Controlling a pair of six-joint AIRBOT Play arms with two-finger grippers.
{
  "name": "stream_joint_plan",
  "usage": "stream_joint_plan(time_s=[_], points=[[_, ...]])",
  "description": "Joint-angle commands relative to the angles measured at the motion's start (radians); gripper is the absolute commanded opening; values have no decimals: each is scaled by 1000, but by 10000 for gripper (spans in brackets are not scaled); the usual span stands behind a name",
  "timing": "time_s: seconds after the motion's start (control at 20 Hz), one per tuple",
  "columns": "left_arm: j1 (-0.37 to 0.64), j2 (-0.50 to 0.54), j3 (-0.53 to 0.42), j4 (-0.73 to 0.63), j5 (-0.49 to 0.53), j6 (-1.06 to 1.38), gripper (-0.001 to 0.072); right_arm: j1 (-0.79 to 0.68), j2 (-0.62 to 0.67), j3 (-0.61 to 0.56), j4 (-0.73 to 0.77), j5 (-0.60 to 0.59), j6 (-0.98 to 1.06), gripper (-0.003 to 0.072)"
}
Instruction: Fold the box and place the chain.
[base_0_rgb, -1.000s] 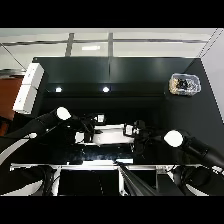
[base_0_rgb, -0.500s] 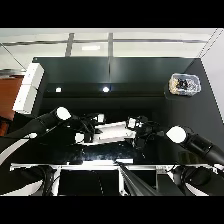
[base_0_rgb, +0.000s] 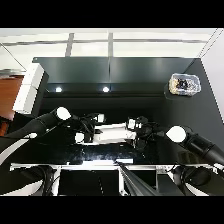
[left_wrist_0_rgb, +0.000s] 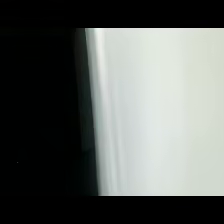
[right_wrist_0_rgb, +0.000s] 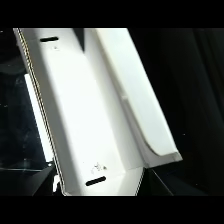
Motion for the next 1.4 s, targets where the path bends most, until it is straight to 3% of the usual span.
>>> stream_joint_plan(time_s=[0.0,0.4,0.6,0.8,1.35], points=[[0,0,0,-1,3,-1,30,0,-27,0,101,81,-135,678],[0,0,0,-1,13,0,31,0,-130,-2,161,77,-264,678],[0,0,0,-1,15,0,31,0,-134,-28,161,68,-272,678],[0,0,0,-2,16,0,31,0,-146,-37,162,-18,-274,678],[0,-1,0,-4,16,0,30,0,-169,-37,166,-28,-316,677]])
